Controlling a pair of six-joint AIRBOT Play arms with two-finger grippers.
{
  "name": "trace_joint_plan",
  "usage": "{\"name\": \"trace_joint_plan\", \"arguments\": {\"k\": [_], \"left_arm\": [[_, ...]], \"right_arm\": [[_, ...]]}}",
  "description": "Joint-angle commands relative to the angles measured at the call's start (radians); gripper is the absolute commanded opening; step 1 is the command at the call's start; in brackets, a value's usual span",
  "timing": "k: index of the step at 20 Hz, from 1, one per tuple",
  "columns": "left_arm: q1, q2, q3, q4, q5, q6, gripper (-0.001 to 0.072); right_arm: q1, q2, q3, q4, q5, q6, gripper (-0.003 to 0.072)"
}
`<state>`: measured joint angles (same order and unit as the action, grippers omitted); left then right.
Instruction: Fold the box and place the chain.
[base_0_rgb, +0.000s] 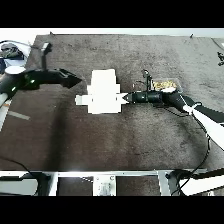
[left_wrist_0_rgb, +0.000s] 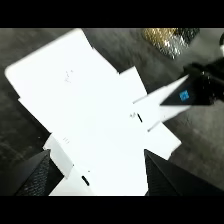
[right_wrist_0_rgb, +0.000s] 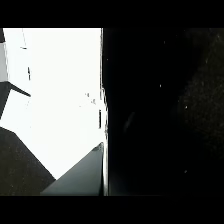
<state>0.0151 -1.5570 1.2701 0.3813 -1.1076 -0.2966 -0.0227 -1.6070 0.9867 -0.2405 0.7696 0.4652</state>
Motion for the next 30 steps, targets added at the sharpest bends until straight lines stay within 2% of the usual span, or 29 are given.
{"name": "trace_joint_plan", "arguments": {"k": [1, 4, 7, 9, 15, 20, 21, 23, 27, 29, 30], "left_arm": [[-0.053, -0.232, 0.301, 0.177, -0.114, -0.203, 0.0631], [-0.053, -0.352, 0.461, 0.176, -0.156, -0.282, 0.0630], [-0.075, -0.462, 0.575, 0.182, -0.232, -0.323, 0.0631], [-0.090, -0.521, 0.621, 0.180, -0.248, -0.340, 0.0630], [-0.095, -0.600, 0.658, 0.152, -0.233, -0.341, 0.0629], [-0.096, -0.634, 0.663, 0.127, -0.314, -0.338, 0.0628], [-0.096, -0.642, 0.663, 0.111, -0.343, -0.329, 0.0575], [-0.100, -0.652, 0.663, 0.089, -0.371, -0.311, 0.0534], [-0.132, -0.660, 0.663, 0.088, -0.376, -0.283, 0.0526], [-0.135, -0.660, 0.663, 0.095, -0.370, -0.271, 0.0415], [-0.132, -0.660, 0.663, 0.096, -0.371, -0.272, 0.0414]], "right_arm": [[0.000, -0.001, -0.002, 0.016, -0.004, -0.029, -0.0019], [0.000, -0.003, -0.002, 0.000, -0.007, -0.054, -0.0019], [0.001, -0.011, -0.002, -0.008, -0.007, -0.063, -0.0019], [0.001, -0.011, -0.002, -0.017, -0.007, -0.063, -0.0019], [0.000, -0.011, -0.002, -0.017, -0.008, -0.089, -0.0019], [-0.002, -0.010, -0.002, -0.016, -0.007, -0.106, -0.0018], [-0.002, -0.010, -0.002, -0.017, -0.007, -0.106, -0.0018], [-0.002, -0.010, -0.002, -0.017, -0.006, -0.106, -0.0018], [-0.002, -0.010, -0.002, -0.017, -0.003, -0.106, -0.0018], [-0.003, -0.010, -0.002, -0.021, 0.000, -0.106, -0.0018], [-0.003, -0.010, -0.002, -0.024, 0.001, -0.106, -0.0018]]}}
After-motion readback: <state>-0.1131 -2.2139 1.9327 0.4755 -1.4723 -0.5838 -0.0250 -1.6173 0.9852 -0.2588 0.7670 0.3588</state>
